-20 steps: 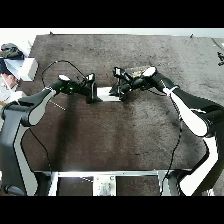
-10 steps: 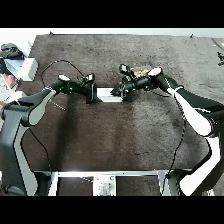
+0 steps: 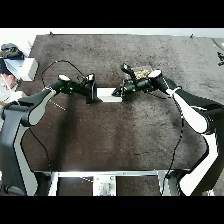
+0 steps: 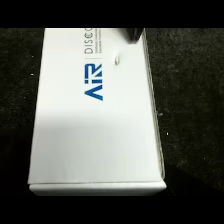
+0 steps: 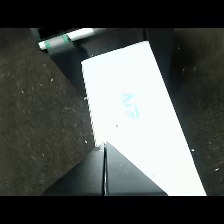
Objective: Fold the box and place the chain.
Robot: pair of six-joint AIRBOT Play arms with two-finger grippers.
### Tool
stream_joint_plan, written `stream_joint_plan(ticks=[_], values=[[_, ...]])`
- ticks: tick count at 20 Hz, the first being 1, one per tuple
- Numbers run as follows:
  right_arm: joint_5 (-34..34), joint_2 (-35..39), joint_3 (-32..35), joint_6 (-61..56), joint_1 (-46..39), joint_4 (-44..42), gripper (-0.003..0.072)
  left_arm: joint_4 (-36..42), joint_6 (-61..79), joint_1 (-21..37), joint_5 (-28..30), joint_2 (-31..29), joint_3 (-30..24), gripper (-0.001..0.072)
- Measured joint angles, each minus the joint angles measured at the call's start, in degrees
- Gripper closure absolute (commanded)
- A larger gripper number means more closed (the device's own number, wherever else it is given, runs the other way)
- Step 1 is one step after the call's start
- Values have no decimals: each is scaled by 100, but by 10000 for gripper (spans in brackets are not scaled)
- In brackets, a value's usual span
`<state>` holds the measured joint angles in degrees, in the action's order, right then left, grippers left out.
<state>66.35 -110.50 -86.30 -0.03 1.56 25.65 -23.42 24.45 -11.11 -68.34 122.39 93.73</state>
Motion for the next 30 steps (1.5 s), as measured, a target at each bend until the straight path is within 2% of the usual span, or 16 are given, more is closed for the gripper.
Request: stream_joint_plan(ticks=[8,12,15,18,24,27,30], values=[[-245,85,15,-603,13,337,693,0,0,-2,-2,-2,0,437],[-273,837,22,-546,2,-243,694,0,2,0,-2,0,0,437],[-398,1799,313,-551,-11,-525,694,0,0,-2,-2,-2,0,437],[-997,3038,1134,-616,11,-625,694,0,0,0,-2,0,0,437],[-3351,5753,3860,-708,7,-686,693,0,0,-2,-2,-2,0,437],[-4179,6634,5003,-723,2,-704,693,2,0,-2,-4,-2,0,437],[-4719,7138,5716,-730,-4,-704,693,2,0,-2,-4,-2,0,437]])
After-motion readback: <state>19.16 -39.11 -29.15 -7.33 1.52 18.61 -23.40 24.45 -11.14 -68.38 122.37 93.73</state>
